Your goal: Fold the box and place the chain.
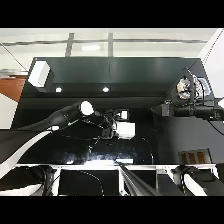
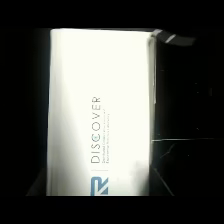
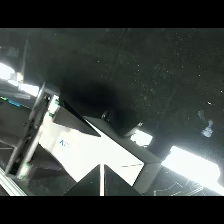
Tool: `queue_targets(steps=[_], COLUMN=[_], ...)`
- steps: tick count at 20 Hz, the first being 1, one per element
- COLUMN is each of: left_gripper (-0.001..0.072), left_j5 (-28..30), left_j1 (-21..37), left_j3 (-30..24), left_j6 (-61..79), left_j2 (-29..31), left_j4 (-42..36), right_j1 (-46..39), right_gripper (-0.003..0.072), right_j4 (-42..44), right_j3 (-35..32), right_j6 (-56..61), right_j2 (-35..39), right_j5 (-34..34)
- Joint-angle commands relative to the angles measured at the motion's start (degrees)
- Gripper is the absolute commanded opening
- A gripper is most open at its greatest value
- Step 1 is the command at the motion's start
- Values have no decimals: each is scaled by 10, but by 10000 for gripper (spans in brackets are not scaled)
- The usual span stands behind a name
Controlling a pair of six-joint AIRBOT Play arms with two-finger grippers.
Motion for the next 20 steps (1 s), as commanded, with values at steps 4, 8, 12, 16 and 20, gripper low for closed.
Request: queue_targets(steps=[4,8,12,16,20], left_gripper=[352,352,352,352,352], left_j5=[-37,-118,-148,-157,-106], left_j1=[30,153,350,556,689], left_j3=[20,20,20,20,20], left_j6=[-251,-369,-448,-512,-508], left_j2=[12,70,123,128,127], left_j4=[170,258,268,269,269], right_j1=[-1,-1,-1,0,0], right_gripper=[51,51,51,51,51], right_j4=[1,0,0,0,1], right_j3=[0,0,0,0,0], right_j6=[0,0,0,0,0], right_j2=[1,1,1,1,1], right_j5=[1,2,2,0,0])
